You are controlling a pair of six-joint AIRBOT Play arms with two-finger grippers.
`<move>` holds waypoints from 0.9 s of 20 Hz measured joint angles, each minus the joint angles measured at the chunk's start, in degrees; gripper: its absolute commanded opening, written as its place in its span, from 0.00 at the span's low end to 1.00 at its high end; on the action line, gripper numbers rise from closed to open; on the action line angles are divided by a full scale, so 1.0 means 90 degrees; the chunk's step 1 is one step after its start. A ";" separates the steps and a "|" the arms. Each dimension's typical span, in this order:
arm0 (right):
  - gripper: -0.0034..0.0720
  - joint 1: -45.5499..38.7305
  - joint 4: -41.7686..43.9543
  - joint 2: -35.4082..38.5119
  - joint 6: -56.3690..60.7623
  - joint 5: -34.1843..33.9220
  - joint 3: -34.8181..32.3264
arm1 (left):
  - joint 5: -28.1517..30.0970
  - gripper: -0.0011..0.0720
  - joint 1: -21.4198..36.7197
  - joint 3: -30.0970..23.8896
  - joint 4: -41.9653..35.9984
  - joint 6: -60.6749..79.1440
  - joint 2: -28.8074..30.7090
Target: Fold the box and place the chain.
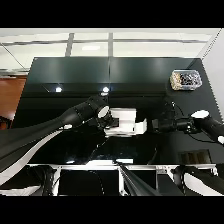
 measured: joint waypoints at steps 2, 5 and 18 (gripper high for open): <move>0.85 0.0061 0.0131 -0.0019 -0.0134 0.0192 0.0131 | 0.0000 0.06 0.0000 0.0000 0.0002 0.0002 0.0000; 0.88 0.0206 0.0250 -0.0032 -0.0168 0.0323 0.0228 | 0.0002 0.06 0.0000 0.0000 0.0002 0.0015 0.0000; 0.68 0.2317 -0.1341 -0.0039 0.2788 -0.0750 0.1411 | -0.0005 0.06 0.0000 0.0000 0.0029 -0.0002 0.0000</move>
